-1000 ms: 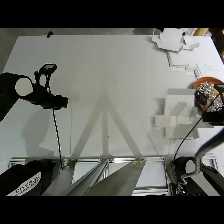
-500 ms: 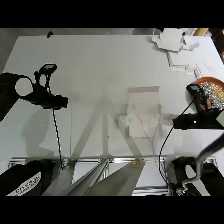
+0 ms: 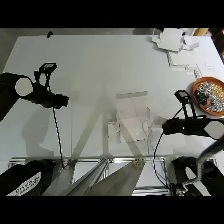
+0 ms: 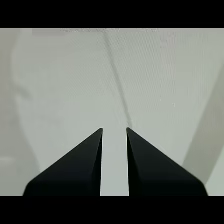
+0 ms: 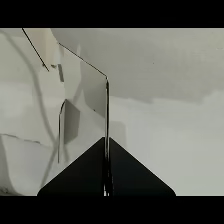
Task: Fold the box and place the chain.
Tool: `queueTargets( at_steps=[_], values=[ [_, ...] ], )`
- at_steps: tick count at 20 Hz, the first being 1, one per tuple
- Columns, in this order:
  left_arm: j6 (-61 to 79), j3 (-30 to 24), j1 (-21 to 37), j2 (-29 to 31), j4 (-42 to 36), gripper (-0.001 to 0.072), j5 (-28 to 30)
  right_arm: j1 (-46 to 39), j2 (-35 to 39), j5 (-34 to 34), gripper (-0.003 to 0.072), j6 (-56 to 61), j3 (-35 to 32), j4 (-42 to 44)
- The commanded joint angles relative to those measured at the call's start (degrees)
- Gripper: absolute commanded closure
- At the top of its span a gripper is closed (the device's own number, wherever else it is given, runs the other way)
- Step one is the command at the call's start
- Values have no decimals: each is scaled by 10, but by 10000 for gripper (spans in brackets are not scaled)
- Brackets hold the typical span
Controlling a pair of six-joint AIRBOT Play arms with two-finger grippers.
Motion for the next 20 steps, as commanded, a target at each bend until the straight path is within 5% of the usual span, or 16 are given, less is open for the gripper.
queueTargets(
  at_steps=[1, 3, 5, 12, 15, 20],
  values=[
    [0, 0, 0, 0, -13, 539, 38, 5, 1, -12, 663, 2, -2, 5],
    [14, 0, 0, -4, -52, 528, 58, 5, 1, -12, 663, 2, -2, 6],
    [105, 0, 0, -20, -142, 342, 94, 5, 1, -12, 663, 2, -2, 6],
    [634, 0, -10, -172, -594, 308, 49, 5, 1, -9, 663, 2, -2, 6],
    [740, 0, -46, -235, -686, 128, 65, 5, 1, -1, 663, 2, -2, 6],
    [840, 0, -105, -264, -728, 127, 137, 5, 1, -1, 663, 2, -2, 6]
  ],
)
